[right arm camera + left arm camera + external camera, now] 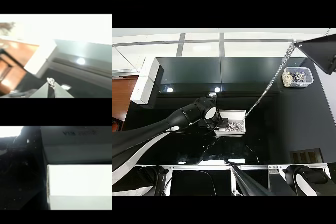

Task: Fold the box and place the chain.

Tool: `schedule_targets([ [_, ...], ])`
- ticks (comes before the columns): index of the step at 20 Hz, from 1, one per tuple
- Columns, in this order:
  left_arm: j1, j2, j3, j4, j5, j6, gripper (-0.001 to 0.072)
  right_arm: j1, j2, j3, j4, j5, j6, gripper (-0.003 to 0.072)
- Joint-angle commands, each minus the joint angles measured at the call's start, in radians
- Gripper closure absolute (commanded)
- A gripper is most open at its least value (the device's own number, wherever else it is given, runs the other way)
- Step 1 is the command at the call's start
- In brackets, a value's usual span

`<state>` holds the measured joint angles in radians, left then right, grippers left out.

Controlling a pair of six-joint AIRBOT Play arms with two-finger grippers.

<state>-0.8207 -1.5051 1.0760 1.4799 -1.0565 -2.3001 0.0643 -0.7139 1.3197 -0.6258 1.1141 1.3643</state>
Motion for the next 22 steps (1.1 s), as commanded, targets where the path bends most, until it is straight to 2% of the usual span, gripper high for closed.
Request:
schedule_targets([
  [1, 0.001, 0.000, 0.000, 0.000, 0.002, 0.000, 0.0681, 0.065, -0.016, 0.008, 0.102, -0.030, -0.019, 0.0670],
  [5, 0.001, 0.000, 0.000, 0.000, 0.001, 0.000, 0.0681, 0.205, -0.077, 0.008, 0.063, -0.031, -0.018, 0.0670],
  [7, 0.001, 0.000, 0.000, 0.000, 0.001, 0.000, 0.0681, 0.272, -0.111, -0.026, -0.068, 0.012, 0.003, 0.0670],
  [9, 0.001, 0.000, 0.000, 0.000, 0.001, 0.000, 0.0681, 0.302, -0.118, -0.128, -0.180, 0.014, 0.072, 0.0669],
  [12, 0.001, 0.000, 0.000, 0.000, 0.001, 0.000, 0.0681, 0.306, -0.118, -0.322, -0.186, -0.014, 0.083, 0.0670],
  [16, 0.001, 0.000, 0.000, 0.000, 0.001, 0.000, 0.0681, 0.334, -0.132, -0.556, -0.171, -0.152, 0.126, 0.0670],
  [18, 0.001, 0.000, 0.000, 0.001, 0.001, 0.000, 0.0681, 0.359, -0.157, -0.621, -0.161, -0.206, 0.140, 0.0669],
  [21, 0.001, 0.000, 0.000, 0.001, 0.002, 0.000, 0.0681, 0.367, -0.188, -0.632, -0.152, -0.251, 0.140, 0.0667],
  [22, 0.001, 0.000, 0.000, 0.000, 0.002, 0.000, 0.0681, 0.367, -0.188, -0.632, -0.153, -0.264, 0.139, 0.0617],
])
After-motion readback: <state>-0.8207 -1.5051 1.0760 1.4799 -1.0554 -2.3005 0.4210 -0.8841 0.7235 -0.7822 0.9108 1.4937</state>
